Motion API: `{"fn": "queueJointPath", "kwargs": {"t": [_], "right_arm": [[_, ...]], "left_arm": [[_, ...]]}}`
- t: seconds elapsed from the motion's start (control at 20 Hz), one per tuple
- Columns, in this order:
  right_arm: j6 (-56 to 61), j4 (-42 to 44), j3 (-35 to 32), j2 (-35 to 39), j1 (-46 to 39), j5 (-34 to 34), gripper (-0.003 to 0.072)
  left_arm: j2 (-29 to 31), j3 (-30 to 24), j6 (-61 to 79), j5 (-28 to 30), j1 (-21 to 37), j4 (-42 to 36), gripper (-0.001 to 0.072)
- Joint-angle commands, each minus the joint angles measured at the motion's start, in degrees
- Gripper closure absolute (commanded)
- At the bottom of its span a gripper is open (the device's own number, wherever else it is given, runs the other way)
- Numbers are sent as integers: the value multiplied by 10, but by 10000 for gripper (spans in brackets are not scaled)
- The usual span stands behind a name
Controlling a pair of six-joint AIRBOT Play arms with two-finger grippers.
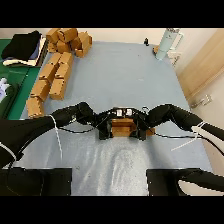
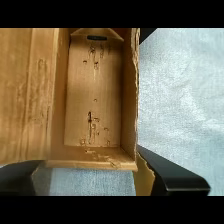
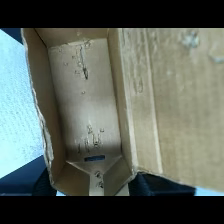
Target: Fold the box.
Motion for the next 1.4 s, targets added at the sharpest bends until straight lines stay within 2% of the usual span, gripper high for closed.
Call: {"fn": "queueJointPath", "kwargs": {"t": [0.0,0.15,0.2,0.25,0.3,1.35], "right_arm": [[0,0,0,0,0,0,159],[0,0,0,0,0,0,159],[0,0,0,0,0,0,160],[0,0,0,0,0,0,159],[0,0,0,0,0,0,160],[0,0,0,0,0,0,160]], "left_arm": [[-4,1,-10,-1,-1,-2,115],[-4,1,-11,0,-1,-3,116],[-4,1,-12,0,-1,-4,138],[-4,1,-13,2,-1,-6,233],[-4,1,-13,2,-1,-6,243],[-4,0,-13,-3,-1,-6,242]]}}
